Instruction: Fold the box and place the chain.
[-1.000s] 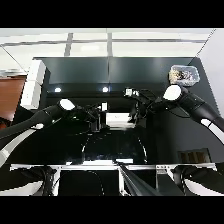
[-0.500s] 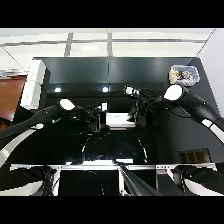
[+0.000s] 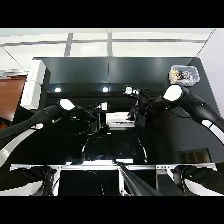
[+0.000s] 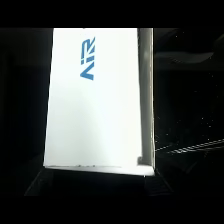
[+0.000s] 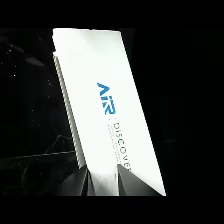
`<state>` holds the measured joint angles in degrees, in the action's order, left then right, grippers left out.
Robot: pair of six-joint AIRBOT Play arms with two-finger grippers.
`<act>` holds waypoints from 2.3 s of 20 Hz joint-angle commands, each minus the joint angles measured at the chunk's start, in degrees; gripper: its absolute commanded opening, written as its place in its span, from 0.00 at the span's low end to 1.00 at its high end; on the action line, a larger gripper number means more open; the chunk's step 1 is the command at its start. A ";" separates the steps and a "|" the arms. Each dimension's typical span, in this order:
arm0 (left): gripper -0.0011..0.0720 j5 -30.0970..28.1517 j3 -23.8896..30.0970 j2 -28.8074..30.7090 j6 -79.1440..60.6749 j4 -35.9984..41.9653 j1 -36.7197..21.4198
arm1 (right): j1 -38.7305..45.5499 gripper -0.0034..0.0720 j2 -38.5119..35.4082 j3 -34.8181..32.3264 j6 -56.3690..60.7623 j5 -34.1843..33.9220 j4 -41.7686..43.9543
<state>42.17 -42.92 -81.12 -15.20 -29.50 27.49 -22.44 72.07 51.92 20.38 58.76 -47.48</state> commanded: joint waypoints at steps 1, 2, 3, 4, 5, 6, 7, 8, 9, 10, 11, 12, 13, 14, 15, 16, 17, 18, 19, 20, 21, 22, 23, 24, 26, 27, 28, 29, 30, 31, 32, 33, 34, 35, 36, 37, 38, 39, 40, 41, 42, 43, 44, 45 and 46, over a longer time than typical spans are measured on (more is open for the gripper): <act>0.52 0.04 -0.04 0.00 -0.04 -0.02 0.02 | -1.09 0.30 0.04 0.02 0.04 0.57 -0.85; 0.52 0.04 -0.04 0.00 -0.04 -0.02 0.02 | -1.18 0.30 0.04 0.02 0.17 0.55 -1.09; 0.52 0.04 -0.04 0.00 -0.04 -0.02 0.02 | -1.18 0.30 0.04 0.02 0.20 0.55 -1.09; 0.52 0.04 -0.04 0.00 -0.04 0.00 0.02 | -1.18 0.30 0.04 0.02 0.20 0.55 -1.09; 0.52 0.04 -0.04 0.00 -0.04 0.00 0.02 | -1.18 0.32 0.04 0.02 0.22 0.57 -1.09; 0.52 0.04 -0.04 0.00 -0.04 -0.02 0.02 | -1.18 0.32 0.04 0.02 0.22 0.57 -1.09; 0.52 0.04 -0.04 0.00 -0.04 -0.02 0.02 | -1.18 0.32 0.04 0.02 0.24 0.55 -1.09; 0.52 0.04 -0.04 0.00 -0.04 -0.02 0.02 | -1.20 0.32 0.04 0.02 0.35 0.57 -1.09; 0.52 0.02 -0.04 0.00 -0.04 -0.02 0.02 | -1.27 0.32 0.04 0.00 0.46 0.57 -1.09; 0.52 0.04 -0.04 0.00 -0.04 -0.02 0.02 | -1.27 0.32 0.04 -0.11 0.46 0.55 -1.03; 0.52 0.02 -0.04 0.00 -0.04 0.00 0.02 | -1.27 0.32 0.04 -0.44 0.44 0.55 -1.03; 0.52 0.04 -0.04 0.00 -0.04 -0.02 0.02 | -1.27 0.32 0.04 -0.94 0.44 0.55 -1.05; 0.52 0.04 -0.04 0.00 -0.04 -0.02 0.02 | -1.27 0.32 0.04 -1.62 0.44 0.48 -1.03; 0.52 0.04 -0.04 0.00 -0.04 -0.02 0.02 | -1.27 0.32 0.04 -2.05 0.46 0.35 -1.01; 0.52 0.02 -0.04 0.00 -0.04 -0.02 0.02 | -1.29 0.32 0.04 -2.27 0.48 0.33 -0.98; 0.52 0.04 -0.04 0.00 -0.04 -0.02 0.02 | -1.29 0.32 0.04 -2.45 0.66 0.26 -0.98; 0.52 0.04 -0.04 0.00 -0.04 0.00 0.02 | -1.27 0.32 0.04 -2.62 0.90 0.26 -0.98; 0.52 0.04 -0.04 0.00 -0.04 0.00 0.02 | -1.27 0.32 0.04 -2.71 0.96 0.33 -0.96; 0.52 0.04 -0.04 0.00 -0.04 0.00 0.02 | -1.27 0.32 0.04 -2.71 1.88 0.39 -0.74; 0.52 0.04 -0.04 0.00 -0.04 0.00 0.02 | -1.27 0.32 -0.02 -2.71 2.16 0.61 -0.50; 0.52 0.02 -0.04 0.00 -0.04 -0.02 0.02 | -1.27 0.32 -0.24 -2.69 2.19 0.85 -0.37; 0.52 0.02 -0.04 0.00 -0.04 -0.02 0.02 | -1.27 0.32 -0.61 -2.69 2.47 1.07 -0.35; 0.52 0.02 -0.04 0.00 -0.04 -0.02 0.02 | -1.25 0.32 -1.01 -2.69 2.89 1.11 -0.37; 0.52 0.02 -0.04 0.00 -0.04 -0.02 0.02 | -1.18 0.32 -1.51 -2.69 3.19 1.11 -0.37; 0.52 0.02 -0.04 0.00 -0.04 0.00 0.02 | -0.90 0.32 -3.32 -2.62 4.37 1.09 -0.31; 0.52 0.04 -0.04 0.00 -0.04 0.00 0.02 | -0.46 0.32 -4.37 -2.58 5.92 1.11 0.31; 0.52 0.02 -0.04 0.00 -0.04 -0.02 0.02 | 0.31 0.32 -5.55 -2.58 7.78 1.22 1.33; 0.52 0.02 -0.04 0.00 -0.04 -0.02 0.02 | 1.27 0.32 -6.60 -2.58 10.36 1.66 2.38; 0.52 0.00 -0.04 0.00 -0.04 -0.02 0.02 | 2.58 0.29 -7.41 -2.58 14.38 2.56 3.50; 0.52 0.00 -0.04 0.00 -0.04 -0.02 0.02 | 3.89 0.29 -7.54 -2.60 19.65 3.78 4.02; 0.52 0.02 -0.04 0.00 -0.04 0.00 0.02 | 5.05 0.22 -7.50 -3.15 26.77 4.59 4.02; 0.52 0.02 -0.04 0.00 -0.04 -0.02 0.02 | 5.92 0.06 -7.50 -4.39 30.84 5.27 5.79; 0.52 0.02 -0.04 0.00 -0.04 0.00 0.02 | 6.88 0.06 -7.48 -6.67 29.66 5.81 11.26; 0.52 0.02 -0.04 0.00 -0.02 0.00 0.02 | 7.54 0.06 -7.45 -9.27 27.43 5.40 17.90; 0.52 0.04 -0.04 0.00 -0.04 0.00 0.02 | 7.61 0.06 -7.39 -11.61 26.03 3.61 23.52; 0.52 0.04 -0.04 0.00 -0.04 0.00 0.02 | 7.39 0.06 -7.15 -13.53 26.01 0.81 27.74; 0.52 0.04 -0.04 0.00 -0.04 0.00 0.02 | 7.23 0.06 -6.51 -14.93 26.08 -1.75 30.86; 0.52 0.04 -0.04 0.00 -0.02 -0.02 0.02 | 7.06 0.06 -5.60 -15.43 26.47 -3.63 32.09; 0.52 0.04 -0.04 0.00 -0.04 0.00 0.02 | 6.95 0.06 -4.37 -15.52 27.63 -5.27 31.98; 0.52 0.07 -0.04 0.00 -0.04 0.00 0.02 | 6.95 0.06 -3.19 -15.52 28.68 -6.78 31.26; 0.52 0.07 -0.04 0.00 -0.02 0.00 0.02 | 6.95 0.06 -1.90 -15.52 29.57 -8.35 29.77; 0.52 0.04 -0.04 0.00 -0.02 0.00 0.02 | 6.95 0.06 -0.57 -15.52 30.77 -9.42 27.82; 0.52 0.04 -0.04 0.00 -0.02 0.00 0.02 | 6.95 0.06 0.70 -15.52 31.87 -9.49 26.47; 0.52 0.04 -0.04 0.00 -0.02 0.00 0.02 | 6.88 0.06 1.84 -15.52 32.15 -8.90 25.86; 0.52 0.04 -0.04 0.00 -0.02 0.00 0.02 | 6.88 0.06 2.86 -15.52 32.15 -8.04 25.79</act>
<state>42.22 -42.92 -81.12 -15.22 -29.50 27.51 -15.51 71.92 36.80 50.50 51.94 -20.29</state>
